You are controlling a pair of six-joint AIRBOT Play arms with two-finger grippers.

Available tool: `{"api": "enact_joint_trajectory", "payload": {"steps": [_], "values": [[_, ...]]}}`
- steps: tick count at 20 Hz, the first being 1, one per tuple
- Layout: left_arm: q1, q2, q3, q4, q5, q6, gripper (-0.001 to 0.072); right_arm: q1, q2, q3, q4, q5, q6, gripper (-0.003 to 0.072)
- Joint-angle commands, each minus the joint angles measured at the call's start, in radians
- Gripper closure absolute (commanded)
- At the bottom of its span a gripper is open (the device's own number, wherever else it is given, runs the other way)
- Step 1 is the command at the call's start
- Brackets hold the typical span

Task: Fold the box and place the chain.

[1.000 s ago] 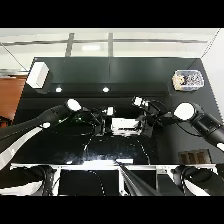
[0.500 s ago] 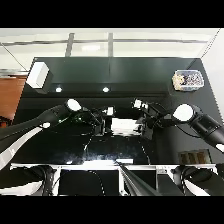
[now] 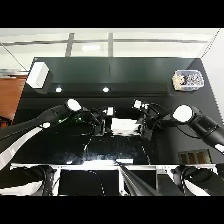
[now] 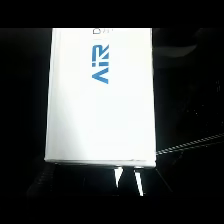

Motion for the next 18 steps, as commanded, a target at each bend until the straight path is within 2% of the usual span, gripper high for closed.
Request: {"api": "enact_joint_trajectory", "payload": {"steps": [1, 5, 9, 13, 15, 17, 18], "values": [[0.000, 0.000, 0.000, 0.000, 0.001, 0.000, 0.0243, 0.003, -0.002, -0.008, 0.001, -0.023, 0.000, 0.0300], [0.000, 0.000, 0.000, 0.000, 0.001, -0.001, 0.0243, 0.003, 0.013, -0.007, 0.004, -0.020, 0.011, 0.0299], [0.000, 0.000, 0.000, 0.000, 0.001, 0.000, 0.0243, -0.032, 0.076, -0.006, 0.005, -0.016, 0.149, 0.0299], [0.000, 0.000, 0.000, 0.000, 0.001, -0.001, 0.0243, -0.086, 0.130, -0.007, 0.005, 0.079, 0.270, 0.0313], [0.000, 0.000, 0.000, 0.000, 0.001, 0.000, 0.0243, -0.121, 0.130, -0.014, 0.005, 0.152, 0.405, 0.0679], [0.000, 0.000, 0.000, 0.000, 0.001, 0.000, 0.0243, -0.153, 0.130, -0.054, 0.053, 0.190, 0.422, 0.0683], [0.000, 0.000, 0.000, 0.000, 0.001, 0.000, 0.0243, -0.177, 0.129, -0.083, 0.116, 0.174, 0.415, 0.0684]]}}
